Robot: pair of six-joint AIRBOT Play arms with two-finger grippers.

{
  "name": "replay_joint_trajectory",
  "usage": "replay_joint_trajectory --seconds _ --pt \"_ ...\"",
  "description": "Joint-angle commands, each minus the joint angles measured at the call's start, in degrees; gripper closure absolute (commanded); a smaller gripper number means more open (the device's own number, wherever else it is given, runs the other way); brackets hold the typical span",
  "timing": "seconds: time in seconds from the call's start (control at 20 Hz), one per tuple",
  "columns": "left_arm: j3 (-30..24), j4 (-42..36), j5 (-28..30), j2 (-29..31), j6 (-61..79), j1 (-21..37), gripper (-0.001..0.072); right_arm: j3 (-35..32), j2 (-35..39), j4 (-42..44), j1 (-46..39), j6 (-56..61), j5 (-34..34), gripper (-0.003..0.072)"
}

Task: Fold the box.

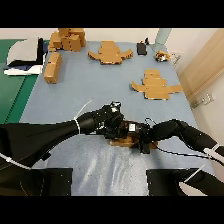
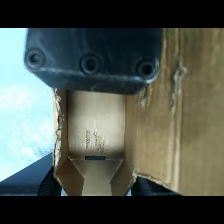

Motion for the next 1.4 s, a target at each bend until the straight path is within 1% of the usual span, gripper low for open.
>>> replay_joint_trajectory --seconds 0.0,0.05,0.1,0.15,0.25,0.4,0.45,0.55,0.7,0.8,0.9,1.0,1.15,1.2,1.25,1.35 --pt "0.0 -1.0 0.1 0.0 0.6 -0.1 0.0692 0.0 0.0 0.0 0.0 -0.1 0.2 0.0177" --pt "0.0 -1.6 -0.5 0.0 0.6 0.0 0.0689 0.0 0.0 0.0 0.0 -0.1 0.2 0.0177" --pt "0.0 -1.7 -1.0 0.0 0.5 0.0 0.0492 0.0 0.0 0.0 0.0 -0.1 0.2 0.0177" --pt "0.1 -1.8 -1.6 0.0 0.5 0.0 0.0277 0.0 0.0 0.0 0.0 -0.1 0.2 0.0177" --pt "0.3 -2.5 -3.7 0.0 0.5 0.3 0.0270 0.0 0.0 0.0 0.0 -0.1 0.2 0.0177" --pt "2.8 -4.9 -10.8 0.0 1.9 2.5 0.0269 0.0 0.0 0.0 0.0 -0.1 0.2 0.0177" --pt "3.9 -5.9 -12.3 0.0 3.4 3.5 0.0269 0.0 0.0 0.0 0.0 -0.1 0.2 0.0177" --pt "6.4 -8.6 -14.6 0.0 7.4 6.1 0.0269 0.0 0.0 0.0 0.0 -0.1 0.2 0.0177" --pt "10.3 -15.3 -18.6 0.0 12.7 11.7 0.0269 0.0 0.0 0.0 0.0 -0.1 0.2 0.0177" --pt "11.6 -20.0 -20.2 0.0 15.8 15.5 0.0269 0.0 0.0 0.0 0.0 -0.1 0.2 0.0177" --pt "11.8 -24.5 -21.9 0.0 19.1 19.1 0.0270 0.0 0.0 0.0 0.0 -0.1 0.2 0.0177" --pt "11.8 -26.8 -24.2 0.0 21.6 22.5 0.0270 0.0 0.0 0.0 0.0 -0.1 0.2 0.0177" --pt "11.8 -27.9 -28.1 0.0 28.1 27.0 0.0273 0.0 0.0 0.0 0.0 -0.1 0.2 0.0177" --pt "11.8 -27.8 -28.5 0.0 31.8 28.5 0.0430 0.0 0.0 0.0 0.0 -0.1 0.2 0.0177" --pt "11.8 -27.8 -28.6 0.0 37.1 29.8 0.0699 0.0 0.0 0.0 0.0 -0.1 0.2 0.0177" --pt "11.8 -26.7 -27.1 0.0 48.3 31.6 0.0695 0.0 0.0 0.0 0.0 -0.1 0.2 0.0177"
